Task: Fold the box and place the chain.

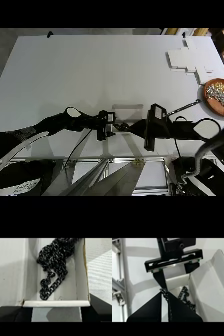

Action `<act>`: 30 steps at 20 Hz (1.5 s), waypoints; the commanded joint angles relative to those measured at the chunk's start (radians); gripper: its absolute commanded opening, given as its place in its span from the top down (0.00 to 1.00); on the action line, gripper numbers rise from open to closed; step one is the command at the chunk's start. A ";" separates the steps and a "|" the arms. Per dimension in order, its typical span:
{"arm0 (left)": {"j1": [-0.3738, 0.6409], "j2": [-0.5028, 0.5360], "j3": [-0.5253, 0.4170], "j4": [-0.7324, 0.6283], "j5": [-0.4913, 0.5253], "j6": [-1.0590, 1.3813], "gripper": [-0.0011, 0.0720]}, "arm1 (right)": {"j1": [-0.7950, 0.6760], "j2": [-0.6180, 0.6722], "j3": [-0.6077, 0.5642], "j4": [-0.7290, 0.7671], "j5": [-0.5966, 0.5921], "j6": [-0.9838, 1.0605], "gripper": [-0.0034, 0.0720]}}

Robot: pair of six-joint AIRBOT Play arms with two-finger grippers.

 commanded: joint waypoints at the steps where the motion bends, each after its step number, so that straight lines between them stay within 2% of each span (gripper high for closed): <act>1: 0.000 0.000 0.000 0.000 0.000 0.000 0.64 | 0.074 -0.069 0.000 0.005 -0.143 0.042 0.93; 3: 0.000 0.000 0.000 0.000 0.000 0.000 0.64 | 0.073 -0.124 0.000 -0.028 -0.143 0.043 0.92; 6: 0.000 0.000 0.000 0.000 0.000 0.000 0.64 | 0.060 -0.133 0.000 -0.072 -0.162 0.085 0.70; 8: 0.000 0.000 0.000 0.000 0.000 0.000 0.64 | 0.007 -0.101 0.016 -0.095 -0.138 0.088 0.69; 10: 0.000 0.000 0.000 0.000 0.000 0.000 0.64 | -0.081 -0.061 0.050 -0.175 -0.050 0.088 0.69; 14: 0.000 0.000 0.000 0.000 0.000 0.000 0.64 | -0.282 -0.012 0.064 -0.443 0.164 0.026 0.69; 16: 0.000 0.000 0.000 0.000 0.000 0.000 0.64 | -0.332 -0.027 0.061 -0.567 0.222 -0.047 0.69; 20: 0.000 0.000 0.000 0.000 0.000 0.000 0.64 | -0.335 -0.095 0.020 -0.558 0.200 -0.200 0.68; 22: 0.000 0.000 0.000 0.000 0.000 0.000 0.64 | -0.335 -0.113 -0.005 -0.557 0.172 -0.246 0.62; 30: 0.000 0.000 0.000 0.000 0.000 0.000 0.64 | -0.212 -0.202 -0.025 -0.510 0.028 -0.259 0.64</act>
